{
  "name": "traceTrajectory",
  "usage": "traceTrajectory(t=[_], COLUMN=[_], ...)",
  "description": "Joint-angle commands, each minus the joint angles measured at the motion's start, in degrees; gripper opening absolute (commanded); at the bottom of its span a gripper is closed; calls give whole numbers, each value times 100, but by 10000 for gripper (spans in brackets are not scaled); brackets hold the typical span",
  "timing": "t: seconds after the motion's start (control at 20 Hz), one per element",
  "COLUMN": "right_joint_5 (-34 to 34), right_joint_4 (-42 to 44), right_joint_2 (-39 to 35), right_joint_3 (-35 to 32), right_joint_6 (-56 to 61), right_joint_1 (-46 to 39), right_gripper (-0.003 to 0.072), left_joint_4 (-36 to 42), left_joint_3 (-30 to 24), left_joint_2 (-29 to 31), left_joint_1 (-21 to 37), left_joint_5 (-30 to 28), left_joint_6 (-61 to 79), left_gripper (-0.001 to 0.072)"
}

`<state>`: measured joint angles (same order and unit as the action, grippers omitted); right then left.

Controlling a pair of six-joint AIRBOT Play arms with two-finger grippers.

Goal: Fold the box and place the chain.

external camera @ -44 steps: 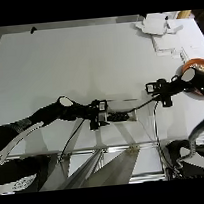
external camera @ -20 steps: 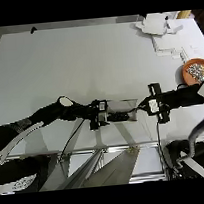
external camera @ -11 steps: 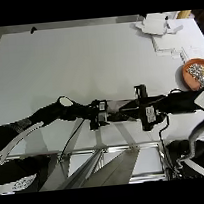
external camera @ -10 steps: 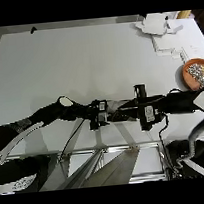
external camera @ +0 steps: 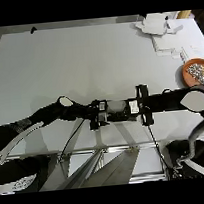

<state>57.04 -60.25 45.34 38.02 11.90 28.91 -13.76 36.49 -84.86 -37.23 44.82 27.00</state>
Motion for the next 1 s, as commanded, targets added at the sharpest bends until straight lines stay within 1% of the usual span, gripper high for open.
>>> traceTrajectory(t=[0.0,0.05,0.15,0.3,0.4,0.45,0.55,0.6,0.8,0.95], right_joint_5=[483,546,584,866,1213,1272,1158,984,7,-98], right_joint_4=[-590,-713,-905,-894,-887,-876,-791,-752,-101,505], right_joint_2=[168,199,166,133,133,133,136,136,140,286], right_joint_3=[-2,-7,-7,-7,-22,-74,-315,-498,-1182,-1392], right_joint_6=[160,160,155,81,-422,-713,-1213,-1432,-2120,-2396], right_joint_1=[7,7,-90,-717,-1161,-1314,-1464,-1462,-1462,-1462], right_gripper=[161,207,206,204,200,200,200,200,201,201], left_joint_4=[-2,-2,-2,-2,-2,-2,-2,-2,-2,-2], left_joint_3=[4,4,4,4,4,4,4,4,4,4], left_joint_2=[4,4,4,4,4,4,4,4,4,4], left_joint_1=[0,0,0,0,0,0,0,0,0,0], left_joint_5=[0,2,0,0,0,0,0,-2,0,0], left_joint_6=[0,0,0,0,0,0,0,0,0,0], left_gripper=[271,271,271,271,271,271,271,271,271,271])
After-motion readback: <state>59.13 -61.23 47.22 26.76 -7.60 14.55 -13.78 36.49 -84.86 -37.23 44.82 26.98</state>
